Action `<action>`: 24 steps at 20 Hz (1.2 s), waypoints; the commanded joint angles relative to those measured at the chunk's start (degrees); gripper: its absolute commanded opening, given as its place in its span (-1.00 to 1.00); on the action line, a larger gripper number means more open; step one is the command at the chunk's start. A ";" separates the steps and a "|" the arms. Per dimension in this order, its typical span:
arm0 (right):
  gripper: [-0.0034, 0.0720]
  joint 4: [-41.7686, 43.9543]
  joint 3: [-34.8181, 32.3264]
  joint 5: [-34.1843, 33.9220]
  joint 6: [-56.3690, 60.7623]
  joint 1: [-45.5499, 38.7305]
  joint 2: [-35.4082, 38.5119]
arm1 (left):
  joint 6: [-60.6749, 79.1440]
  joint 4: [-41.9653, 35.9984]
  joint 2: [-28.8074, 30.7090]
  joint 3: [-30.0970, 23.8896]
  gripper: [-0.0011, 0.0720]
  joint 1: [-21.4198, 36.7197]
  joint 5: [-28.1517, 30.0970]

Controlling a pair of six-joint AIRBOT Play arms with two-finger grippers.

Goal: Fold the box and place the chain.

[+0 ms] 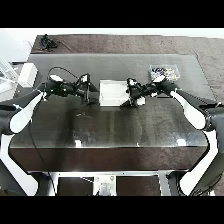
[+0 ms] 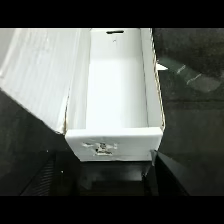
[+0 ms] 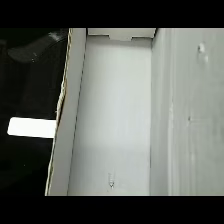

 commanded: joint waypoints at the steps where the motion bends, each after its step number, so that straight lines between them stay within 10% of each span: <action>1: 0.65 0.09 -0.02 0.00 0.04 -0.02 0.04 | -0.02 -0.09 0.02 0.00 1.00 -0.42 -0.17; 24: 0.64 0.09 -0.02 0.00 0.04 -0.02 0.04 | -1.66 0.02 -1.44 0.02 1.00 -3.63 2.34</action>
